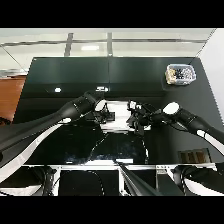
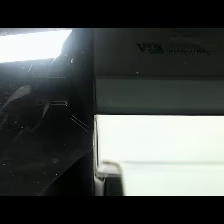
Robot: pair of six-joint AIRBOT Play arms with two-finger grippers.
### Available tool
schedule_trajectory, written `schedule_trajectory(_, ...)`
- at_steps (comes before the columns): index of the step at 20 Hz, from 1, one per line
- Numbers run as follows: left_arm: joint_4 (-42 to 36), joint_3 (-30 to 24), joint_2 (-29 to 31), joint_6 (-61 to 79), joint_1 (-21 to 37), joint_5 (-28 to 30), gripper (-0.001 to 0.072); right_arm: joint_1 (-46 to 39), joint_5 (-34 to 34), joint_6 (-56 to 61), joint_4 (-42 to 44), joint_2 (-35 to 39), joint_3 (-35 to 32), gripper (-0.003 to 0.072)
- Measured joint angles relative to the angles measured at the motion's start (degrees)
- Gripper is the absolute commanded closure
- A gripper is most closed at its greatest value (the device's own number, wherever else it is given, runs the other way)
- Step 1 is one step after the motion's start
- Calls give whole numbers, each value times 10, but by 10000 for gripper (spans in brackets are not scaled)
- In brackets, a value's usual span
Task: Fold the box and place the chain.
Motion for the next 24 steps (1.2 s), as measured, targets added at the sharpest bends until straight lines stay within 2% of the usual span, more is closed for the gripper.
schedule_trajectory(4, -1, 0, 0, 0, 0, 2, 679, 0, -2, 0, 12, -7, -5, 482)
schedule_trajectory(5, -2, 0, 0, 0, 0, 2, 679, 0, -2, 1, 13, -8, -5, 329)
schedule_trajectory(6, -2, 0, 0, 0, 0, 2, 680, 0, -3, 2, 14, -9, -6, 261)
schedule_trajectory(7, -2, 0, 0, 0, 0, 1, 679, 0, -6, 2, 14, -9, -6, 382)
schedule_trajectory(9, -2, 0, 0, 0, 0, 1, 679, 0, -7, 4, 15, -9, -6, 195)
schedule_trajectory(10, -2, 0, 0, 0, 0, 0, 679, 0, -8, 4, 15, -10, -6, 199)
schedule_trajectory(11, -1, 0, 0, 0, 0, 0, 679, 0, -8, 7, 15, -10, -6, 330)
schedule_trajectory(12, -1, 0, 0, 0, 0, 0, 679, 0, -9, 12, 15, -10, -6, 579)
schedule_trajectory(13, -2, 0, 0, -1, 0, 4, 679, 0, -6, 22, 15, -10, -6, 627)
schedule_trajectory(15, -3, 0, 0, -1, 0, 3, 679, -2, 5, 63, 6, -6, -3, 633)
schedule_trajectory(16, -3, 0, 0, -1, 0, 4, 679, -5, 11, 99, -6, 0, -1, 669)
schedule_trajectory(19, -3, 0, 0, -2, 0, 3, 679, -43, 55, 250, -81, 37, 20, 669)
schedule_trajectory(21, -3, 0, 0, -2, 0, 3, 679, -99, 98, 367, -137, 64, 40, 669)
schedule_trajectory(24, -1, 0, 0, -1, 0, 3, 679, -225, 144, 536, -191, 90, 43, 669)
